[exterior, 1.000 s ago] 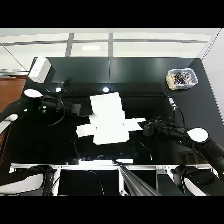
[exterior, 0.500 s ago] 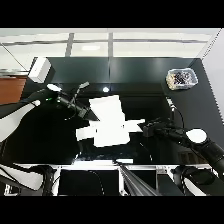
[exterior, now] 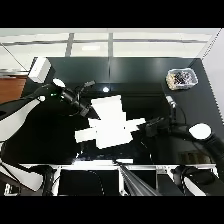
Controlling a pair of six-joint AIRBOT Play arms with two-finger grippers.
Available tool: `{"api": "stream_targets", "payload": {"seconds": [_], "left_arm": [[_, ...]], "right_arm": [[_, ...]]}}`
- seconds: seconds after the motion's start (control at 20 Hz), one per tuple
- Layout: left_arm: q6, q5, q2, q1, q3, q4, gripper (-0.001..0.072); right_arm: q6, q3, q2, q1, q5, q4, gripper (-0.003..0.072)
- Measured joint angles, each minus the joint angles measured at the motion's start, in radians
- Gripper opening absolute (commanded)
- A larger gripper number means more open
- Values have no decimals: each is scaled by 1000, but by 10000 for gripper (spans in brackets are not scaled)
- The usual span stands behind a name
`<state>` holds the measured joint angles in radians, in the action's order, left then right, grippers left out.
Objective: Fold the box and place the chain.
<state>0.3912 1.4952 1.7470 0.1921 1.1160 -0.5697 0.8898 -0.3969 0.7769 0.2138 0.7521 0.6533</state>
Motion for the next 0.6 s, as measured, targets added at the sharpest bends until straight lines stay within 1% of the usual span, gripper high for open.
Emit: {"api": "stream_targets", "payload": {"seconds": [0.1, 0.15, 0.2, 0.35, 0.5, 0.6], "left_arm": [[-5, -28, -50, 22, -32, 0, 22], [-18, -58, -81, 38, -58, 1, 23], [-37, -112, -120, 58, -91, 2, 24], [-172, -314, -214, 132, -172, 3, 25], [-349, -420, -253, 206, -204, -7, 25], [-414, -474, -263, 245, -214, -16, 25]], "right_arm": [[-46, -90, 0, -27, 111, 91, 709], [-81, -122, 0, -32, 150, 124, 709], [-128, -148, 0, -33, 180, 154, 709], [-277, -175, 9, -10, 192, 217, 709], [-423, -166, 25, 33, 172, 244, 710], [-496, -148, 37, 64, 160, 260, 709]]}}
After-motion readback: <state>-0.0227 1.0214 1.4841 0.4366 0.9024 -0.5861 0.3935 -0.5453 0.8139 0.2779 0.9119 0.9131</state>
